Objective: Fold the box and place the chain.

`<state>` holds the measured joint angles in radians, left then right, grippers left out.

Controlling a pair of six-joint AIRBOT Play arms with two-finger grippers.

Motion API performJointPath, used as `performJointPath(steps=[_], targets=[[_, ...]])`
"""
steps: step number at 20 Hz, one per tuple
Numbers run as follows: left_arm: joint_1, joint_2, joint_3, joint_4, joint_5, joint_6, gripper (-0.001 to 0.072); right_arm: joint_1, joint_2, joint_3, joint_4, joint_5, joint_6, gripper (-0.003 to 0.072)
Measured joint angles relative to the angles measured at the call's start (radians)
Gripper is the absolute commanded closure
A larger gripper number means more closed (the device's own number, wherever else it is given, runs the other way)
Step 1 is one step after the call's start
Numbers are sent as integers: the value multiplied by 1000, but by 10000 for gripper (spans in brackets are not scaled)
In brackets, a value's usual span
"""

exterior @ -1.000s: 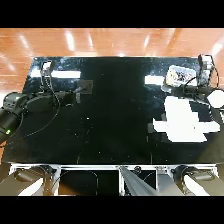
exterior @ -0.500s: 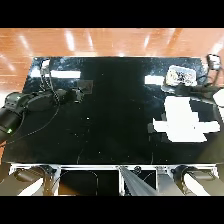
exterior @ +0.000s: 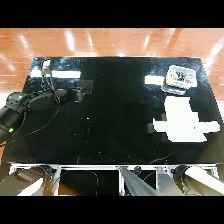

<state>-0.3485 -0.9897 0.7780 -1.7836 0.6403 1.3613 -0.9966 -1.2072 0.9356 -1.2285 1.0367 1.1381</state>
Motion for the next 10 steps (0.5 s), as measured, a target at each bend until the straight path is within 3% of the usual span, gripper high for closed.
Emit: performJointPath(steps=[2,5,10], targets=[[0,-4,0,3,-6,0,87,-122,-146,88,157,179,-115,-24],[2,-12,0,8,-16,0,87,-227,-334,216,254,412,-162,-24],[2,-37,0,11,-19,-1,87,-209,-511,332,265,594,-162,-24]])
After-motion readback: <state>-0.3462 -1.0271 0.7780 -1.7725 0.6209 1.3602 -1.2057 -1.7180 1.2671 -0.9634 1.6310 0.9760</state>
